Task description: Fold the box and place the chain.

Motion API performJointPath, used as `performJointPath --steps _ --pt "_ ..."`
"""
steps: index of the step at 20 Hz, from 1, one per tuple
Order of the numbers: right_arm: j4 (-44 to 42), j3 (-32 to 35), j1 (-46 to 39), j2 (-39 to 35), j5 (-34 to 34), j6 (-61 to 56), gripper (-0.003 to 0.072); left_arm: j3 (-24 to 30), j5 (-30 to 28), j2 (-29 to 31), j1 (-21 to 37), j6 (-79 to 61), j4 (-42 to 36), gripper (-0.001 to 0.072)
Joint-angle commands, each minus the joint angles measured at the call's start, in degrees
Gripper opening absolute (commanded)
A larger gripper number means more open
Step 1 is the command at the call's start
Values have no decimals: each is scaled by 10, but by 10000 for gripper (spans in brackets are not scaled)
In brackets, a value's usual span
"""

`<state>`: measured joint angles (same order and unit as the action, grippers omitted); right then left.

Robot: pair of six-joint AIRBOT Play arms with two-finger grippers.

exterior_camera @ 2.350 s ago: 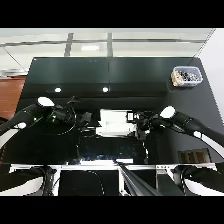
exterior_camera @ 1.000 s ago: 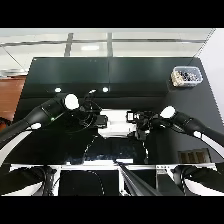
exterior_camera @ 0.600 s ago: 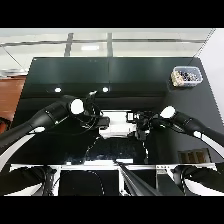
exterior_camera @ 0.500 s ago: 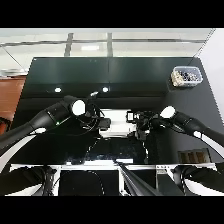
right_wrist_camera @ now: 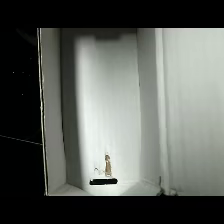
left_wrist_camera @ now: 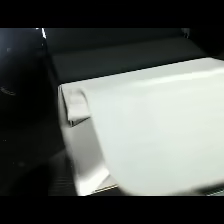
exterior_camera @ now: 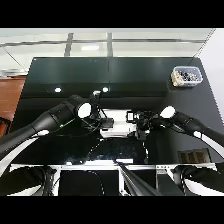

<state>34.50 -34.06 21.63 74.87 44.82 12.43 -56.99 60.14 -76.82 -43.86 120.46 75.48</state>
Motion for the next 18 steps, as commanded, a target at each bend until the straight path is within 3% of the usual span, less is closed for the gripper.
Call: performJointPath --steps 1,15,18 --pt "0 0 0 0 0 0 127 -9 -1 -3 -15 13 6 307" --pt "0 0 0 0 0 0 126 -32 39 -64 -24 76 82 318" --pt "0 0 0 0 0 0 126 -33 22 -65 -23 93 78 319"
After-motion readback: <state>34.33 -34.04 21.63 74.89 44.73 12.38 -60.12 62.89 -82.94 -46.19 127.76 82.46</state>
